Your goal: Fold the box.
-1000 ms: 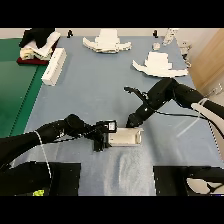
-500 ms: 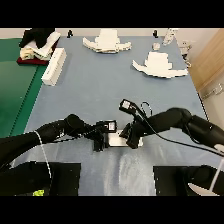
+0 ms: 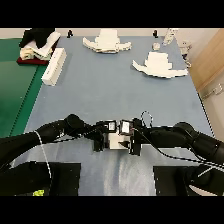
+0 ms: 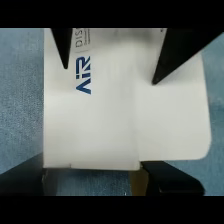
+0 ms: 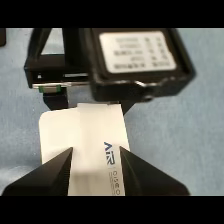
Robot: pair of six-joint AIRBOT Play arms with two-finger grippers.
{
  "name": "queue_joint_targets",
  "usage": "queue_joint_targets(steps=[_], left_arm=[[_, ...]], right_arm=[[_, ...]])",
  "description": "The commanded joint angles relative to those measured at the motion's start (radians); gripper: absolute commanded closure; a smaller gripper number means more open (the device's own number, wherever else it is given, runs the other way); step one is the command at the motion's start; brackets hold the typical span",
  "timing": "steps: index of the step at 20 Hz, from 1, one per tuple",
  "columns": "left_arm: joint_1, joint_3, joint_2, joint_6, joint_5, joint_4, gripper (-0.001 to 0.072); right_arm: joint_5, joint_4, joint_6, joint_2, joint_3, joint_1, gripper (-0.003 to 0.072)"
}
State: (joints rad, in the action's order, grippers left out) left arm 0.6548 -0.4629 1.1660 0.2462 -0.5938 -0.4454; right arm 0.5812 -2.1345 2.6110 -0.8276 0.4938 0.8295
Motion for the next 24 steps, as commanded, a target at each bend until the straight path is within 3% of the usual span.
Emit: queue_joint_targets(steps=[1,9,24], left_arm=[[0.000,0.000,0.000,0.000,0.000,0.000,0.0247],[0.000,0.000,0.000,0.000,0.000,0.000,0.0248],[0.000,0.000,0.000,0.000,0.000,0.000,0.0248]], right_arm=[[0.009,0.000,0.096,0.018,-0.005,0.023,0.0221],[-0.033,0.077,0.166,-0.085,-0.005,0.039,0.0221],[-0.108,0.128,0.166,0.000,-0.005,0.039,0.0223]])
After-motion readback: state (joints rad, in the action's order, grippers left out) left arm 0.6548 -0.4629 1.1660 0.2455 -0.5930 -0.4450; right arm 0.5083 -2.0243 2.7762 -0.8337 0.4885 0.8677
